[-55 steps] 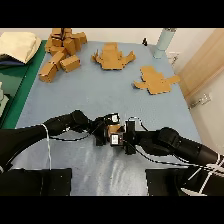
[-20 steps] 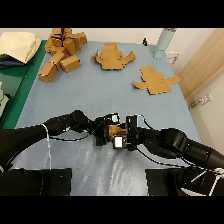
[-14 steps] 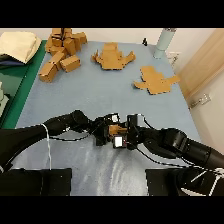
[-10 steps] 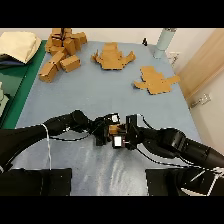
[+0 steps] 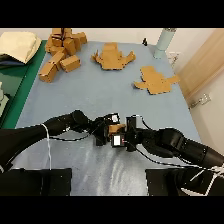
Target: Fold the box.
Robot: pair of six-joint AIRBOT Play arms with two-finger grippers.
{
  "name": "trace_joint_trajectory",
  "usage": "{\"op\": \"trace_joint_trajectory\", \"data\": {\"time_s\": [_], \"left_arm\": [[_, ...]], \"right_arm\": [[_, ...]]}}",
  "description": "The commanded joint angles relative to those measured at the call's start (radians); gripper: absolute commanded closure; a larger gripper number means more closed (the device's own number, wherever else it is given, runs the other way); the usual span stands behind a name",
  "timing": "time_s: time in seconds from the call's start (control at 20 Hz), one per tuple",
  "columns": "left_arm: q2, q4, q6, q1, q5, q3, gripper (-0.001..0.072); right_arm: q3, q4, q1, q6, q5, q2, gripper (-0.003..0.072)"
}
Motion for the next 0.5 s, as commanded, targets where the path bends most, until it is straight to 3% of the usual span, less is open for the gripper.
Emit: {"op": "trace_joint_trajectory", "data": {"time_s": [0.0, 0.45], "left_arm": [[0.0, 0.0, 0.0, 0.001, 0.0, 0.0, 0.0179], [0.0, 0.0, 0.0, 0.001, 0.0, 0.0, 0.0179]], "right_arm": [[0.001, 0.036, 0.002, -0.003, -0.016, -0.001, 0.0592], [0.0, 0.113, 0.002, -0.031, -0.066, -0.001, 0.0592]]}}
